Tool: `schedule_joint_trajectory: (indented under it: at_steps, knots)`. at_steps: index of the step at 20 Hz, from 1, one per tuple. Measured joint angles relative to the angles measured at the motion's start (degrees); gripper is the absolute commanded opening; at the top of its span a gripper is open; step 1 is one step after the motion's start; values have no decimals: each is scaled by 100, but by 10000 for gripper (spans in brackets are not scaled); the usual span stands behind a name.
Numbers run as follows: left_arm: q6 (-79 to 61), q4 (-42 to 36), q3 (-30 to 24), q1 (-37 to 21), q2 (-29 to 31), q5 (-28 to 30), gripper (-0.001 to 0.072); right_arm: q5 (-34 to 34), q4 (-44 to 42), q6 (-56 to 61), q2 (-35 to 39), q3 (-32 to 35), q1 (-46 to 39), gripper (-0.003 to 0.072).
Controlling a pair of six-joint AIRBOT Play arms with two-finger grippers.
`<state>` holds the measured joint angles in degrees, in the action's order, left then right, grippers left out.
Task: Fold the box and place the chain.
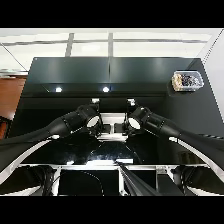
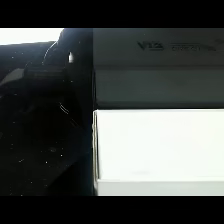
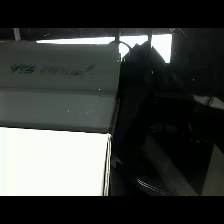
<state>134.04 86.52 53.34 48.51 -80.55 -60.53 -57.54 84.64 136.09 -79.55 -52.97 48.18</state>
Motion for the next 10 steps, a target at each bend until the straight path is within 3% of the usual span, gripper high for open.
schedule_joint_trajectory:
  at_steps: [4,5,8,9,10]
  knots:
    - [-2,0,0,0,-4,4,32,-13,-24,-4,-7,4,0,121]
    - [-2,0,0,0,-4,4,32,-13,-15,-20,-7,7,0,49]
    - [2,-15,2,0,-2,11,32,-44,15,-22,-7,7,0,55]
    - [2,-15,0,0,-2,11,32,-42,13,-22,-7,7,0,105]
    - [2,-7,0,0,-4,9,32,-33,7,-22,-4,7,0,217]
